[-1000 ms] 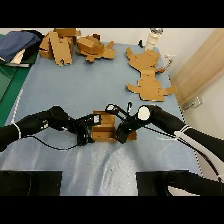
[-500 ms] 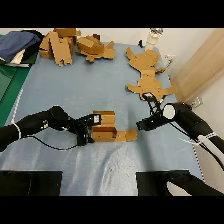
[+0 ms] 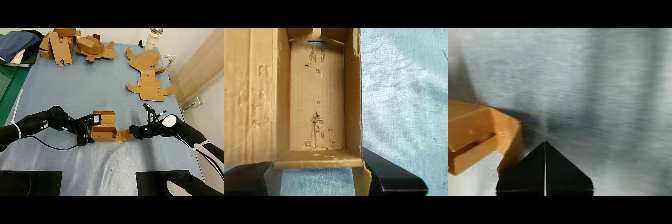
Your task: Fold the box.
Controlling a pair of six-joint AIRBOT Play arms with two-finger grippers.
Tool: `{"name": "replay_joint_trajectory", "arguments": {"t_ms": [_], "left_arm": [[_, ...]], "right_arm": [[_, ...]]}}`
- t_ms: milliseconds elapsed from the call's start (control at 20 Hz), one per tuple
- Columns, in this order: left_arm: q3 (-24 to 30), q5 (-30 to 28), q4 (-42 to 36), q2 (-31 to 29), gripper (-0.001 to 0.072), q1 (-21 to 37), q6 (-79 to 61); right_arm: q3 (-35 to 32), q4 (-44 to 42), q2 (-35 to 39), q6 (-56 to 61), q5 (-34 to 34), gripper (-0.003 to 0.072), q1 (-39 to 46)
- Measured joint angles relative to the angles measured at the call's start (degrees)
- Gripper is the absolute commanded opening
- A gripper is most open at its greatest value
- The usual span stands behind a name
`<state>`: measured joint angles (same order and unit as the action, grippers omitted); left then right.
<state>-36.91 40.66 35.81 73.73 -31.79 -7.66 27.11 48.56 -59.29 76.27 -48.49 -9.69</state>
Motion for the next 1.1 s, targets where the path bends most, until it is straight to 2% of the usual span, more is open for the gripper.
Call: {"name": "replay_joint_trajectory", "arguments": {"t_ms": [200, 250, 300, 350, 550, 600, 1100], "left_arm": [[0.0, 0.0, 0.0, 0.0, 0.0413, 0.0, 0.0], [0.0, 0.0, 0.0, 0.0, 0.0413, 0.0, 0.0], [0.0, 0.0, 0.0, 0.0, 0.0413, 0.0, 0.0], [0.0, 0.0, 0.0, 0.0, 0.0413, 0.0, 0.0], [0.0, 0.0, 0.0, 0.0, 0.0413, 0.0, 0.0], [0.0, 0.0, 0.0, 0.0, 0.0413, 0.0, 0.0], [0.0, 0.0, 0.0, 0.0, 0.0413, 0.0, 0.0]], "right_arm": [[-0.5, -7.6, 0.0, -2.3, 0.9, 0.0007, -3.0], [-0.5, -9.0, 0.0, -3.0, 0.9, 0.0027, -3.7], [-0.4, -10.3, 0.1, -3.7, 0.9, 0.0120, -4.2], [-0.2, -11.2, 0.3, -4.5, 1.0, 0.0171, -4.6], [0.9, -12.6, 1.0, -5.9, 1.2, 0.0184, -5.2], [1.0, -12.7, 1.1, -6.1, 1.2, 0.0240, -5.3], [2.1, -15.1, 1.2, -6.7, -1.4, 0.0250, -5.4]]}}
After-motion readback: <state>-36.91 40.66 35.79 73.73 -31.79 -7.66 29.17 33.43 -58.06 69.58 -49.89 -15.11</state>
